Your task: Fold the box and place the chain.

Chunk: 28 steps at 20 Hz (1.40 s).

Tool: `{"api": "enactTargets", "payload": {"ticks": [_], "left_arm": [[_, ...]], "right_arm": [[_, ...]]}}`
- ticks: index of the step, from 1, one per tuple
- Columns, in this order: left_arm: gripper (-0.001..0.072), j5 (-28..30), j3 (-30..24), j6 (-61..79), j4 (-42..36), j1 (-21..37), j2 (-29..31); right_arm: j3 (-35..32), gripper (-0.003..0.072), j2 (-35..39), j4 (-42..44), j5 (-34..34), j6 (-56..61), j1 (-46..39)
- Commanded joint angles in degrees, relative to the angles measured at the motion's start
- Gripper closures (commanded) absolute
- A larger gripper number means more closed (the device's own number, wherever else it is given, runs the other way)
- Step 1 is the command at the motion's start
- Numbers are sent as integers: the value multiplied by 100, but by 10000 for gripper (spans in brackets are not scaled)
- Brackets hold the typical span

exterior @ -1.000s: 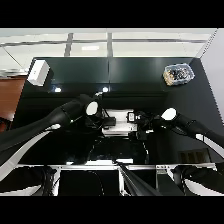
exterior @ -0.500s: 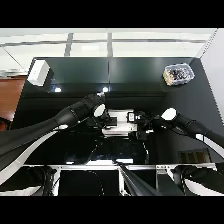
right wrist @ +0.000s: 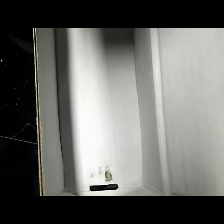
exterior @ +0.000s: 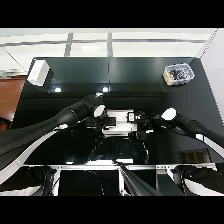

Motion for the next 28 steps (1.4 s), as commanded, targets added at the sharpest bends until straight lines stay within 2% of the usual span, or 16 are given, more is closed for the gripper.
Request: {"api": "enactTargets", "payload": {"ticks": [1,2,3,7,8,9,10,11,12,13,14,15,27,28], "left_arm": [[600,146,-4,-4,-131,-9,-4],[617,236,-4,-4,-181,-17,-4],[686,280,-4,-7,-219,-17,-4],[679,256,-2,-31,-175,-15,-2],[573,273,0,-28,-177,-15,-2],[381,271,0,-28,-177,-17,-2],[304,269,0,-37,-181,-13,-2],[305,251,0,-50,-195,-11,-2],[309,245,0,-48,-195,-13,-2],[376,234,0,-50,-192,-13,-2],[581,227,0,-48,-190,-13,-2],[686,232,0,-44,-170,-15,-2],[686,225,0,-44,-173,-13,-2],[686,221,0,-48,-179,-13,-2]], "right_arm": [[2,549,2,2,2,0,4],[2,548,2,2,2,0,4],[2,549,2,2,2,0,4],[2,549,2,2,2,0,4],[2,549,2,2,2,-2,4],[2,549,2,2,2,0,4],[2,549,2,2,2,0,4],[2,549,2,2,2,0,4],[4,549,2,2,2,0,4],[2,549,2,2,2,-2,4],[2,549,2,2,2,0,4],[2,549,2,2,2,0,4],[4,548,2,4,57,0,4],[7,521,2,4,85,2,4]]}}
